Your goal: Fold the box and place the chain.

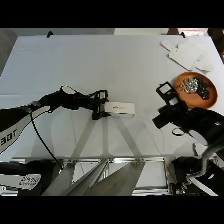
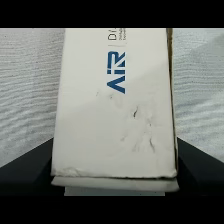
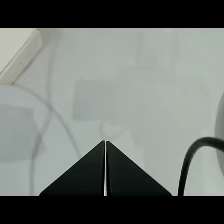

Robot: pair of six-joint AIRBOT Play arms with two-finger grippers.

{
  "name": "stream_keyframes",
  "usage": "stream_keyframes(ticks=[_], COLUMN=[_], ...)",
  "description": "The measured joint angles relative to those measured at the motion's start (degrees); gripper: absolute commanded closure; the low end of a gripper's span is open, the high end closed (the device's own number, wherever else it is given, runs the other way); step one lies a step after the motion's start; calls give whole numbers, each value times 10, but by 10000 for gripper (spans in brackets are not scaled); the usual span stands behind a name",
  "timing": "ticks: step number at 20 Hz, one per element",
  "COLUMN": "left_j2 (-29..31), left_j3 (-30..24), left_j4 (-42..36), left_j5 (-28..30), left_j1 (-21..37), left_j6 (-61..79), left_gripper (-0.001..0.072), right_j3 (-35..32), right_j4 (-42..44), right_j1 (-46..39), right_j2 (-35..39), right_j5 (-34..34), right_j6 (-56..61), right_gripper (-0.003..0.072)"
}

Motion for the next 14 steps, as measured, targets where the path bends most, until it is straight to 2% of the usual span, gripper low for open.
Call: stream_keyframes(ticks=[3, 6, 14], left_j2=[0, 0, 0], left_j3=[0, 0, 0], left_j4=[0, 0, 0], left_j5=[0, 0, -1], left_j1=[0, 0, 0], left_j6=[0, 0, 0], left_gripper=[387, 387, 387], right_j3=[0, 0, 0], right_j4=[-13, -14, -15], right_j1=[0, 0, 0], right_j2=[-91, -139, -135], right_j5=[-30, -64, -105], right_j6=[45, 83, 117], right_gripper=[678, 678, 678])
